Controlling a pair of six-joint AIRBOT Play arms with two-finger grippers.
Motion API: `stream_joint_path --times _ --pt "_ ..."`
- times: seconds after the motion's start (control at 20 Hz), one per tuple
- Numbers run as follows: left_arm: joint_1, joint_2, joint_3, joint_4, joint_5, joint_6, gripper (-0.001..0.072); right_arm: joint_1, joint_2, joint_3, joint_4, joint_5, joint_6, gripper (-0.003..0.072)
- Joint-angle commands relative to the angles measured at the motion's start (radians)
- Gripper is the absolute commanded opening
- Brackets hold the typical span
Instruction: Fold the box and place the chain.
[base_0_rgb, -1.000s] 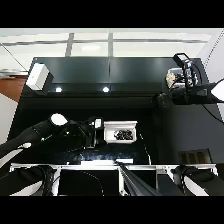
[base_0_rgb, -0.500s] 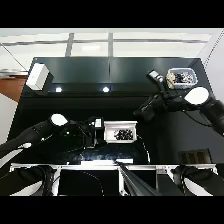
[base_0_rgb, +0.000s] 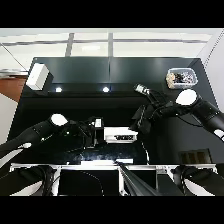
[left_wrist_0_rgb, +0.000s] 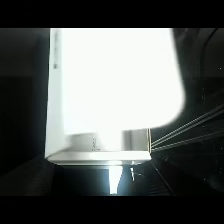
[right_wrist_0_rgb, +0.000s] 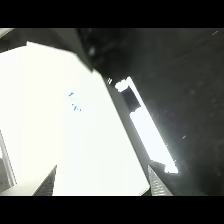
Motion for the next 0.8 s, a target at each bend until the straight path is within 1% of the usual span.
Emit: stream_joint_path --times 0.0,0.2,0.3,0.5,0.75 --pt "-0.001 -0.001 0.0 0.0 0.0 0.0 0.04 0.023 -0.001 -0.022 -0.028 -0.005 -0.043 0.071" --pt "-0.001 -0.001 0.0 0.0 0.0 0.0 0.04 0.072 -0.001 -0.052 -0.031 -0.046 -0.063 0.0711" --pt "-0.001 -0.001 0.0 0.0 0.0 0.0 0.0401 0.072 0.0 -0.051 -0.027 -0.038 -0.063 0.0711" --pt "-0.001 -0.001 0.0 0.0 0.0 0.0 0.04 0.072 0.015 -0.05 -0.027 0.014 -0.049 0.0711" --pt "-0.001 -0.001 0.0 0.0 0.0 0.0 0.04 0.073 0.041 -0.053 -0.031 0.016 -0.023 0.0711"
